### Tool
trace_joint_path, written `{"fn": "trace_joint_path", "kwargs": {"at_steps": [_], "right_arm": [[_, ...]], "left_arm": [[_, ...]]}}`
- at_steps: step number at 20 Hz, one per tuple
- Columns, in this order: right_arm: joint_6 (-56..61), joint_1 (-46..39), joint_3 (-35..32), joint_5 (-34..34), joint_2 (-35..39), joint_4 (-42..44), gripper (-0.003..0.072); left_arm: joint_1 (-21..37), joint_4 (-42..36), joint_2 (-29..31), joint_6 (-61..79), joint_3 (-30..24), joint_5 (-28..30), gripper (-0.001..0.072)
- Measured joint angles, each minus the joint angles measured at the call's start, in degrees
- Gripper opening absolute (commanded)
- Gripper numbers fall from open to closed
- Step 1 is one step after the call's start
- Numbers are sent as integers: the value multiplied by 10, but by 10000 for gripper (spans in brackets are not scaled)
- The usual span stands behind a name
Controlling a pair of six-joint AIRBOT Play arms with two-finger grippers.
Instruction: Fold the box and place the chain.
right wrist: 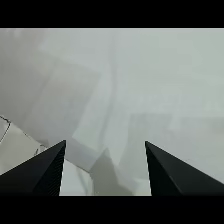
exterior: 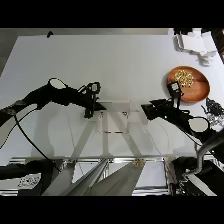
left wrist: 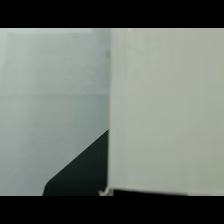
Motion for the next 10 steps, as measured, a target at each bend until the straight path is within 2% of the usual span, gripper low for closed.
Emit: {"fn": "trace_joint_path", "kwargs": {"at_steps": [5,10], "right_arm": [[0,0,1,-24,0,0,537],[0,0,1,-30,0,-1,537]], "left_arm": [[0,-34,-21,49,-4,34,3],[0,-38,-48,61,-5,43,7]]}}
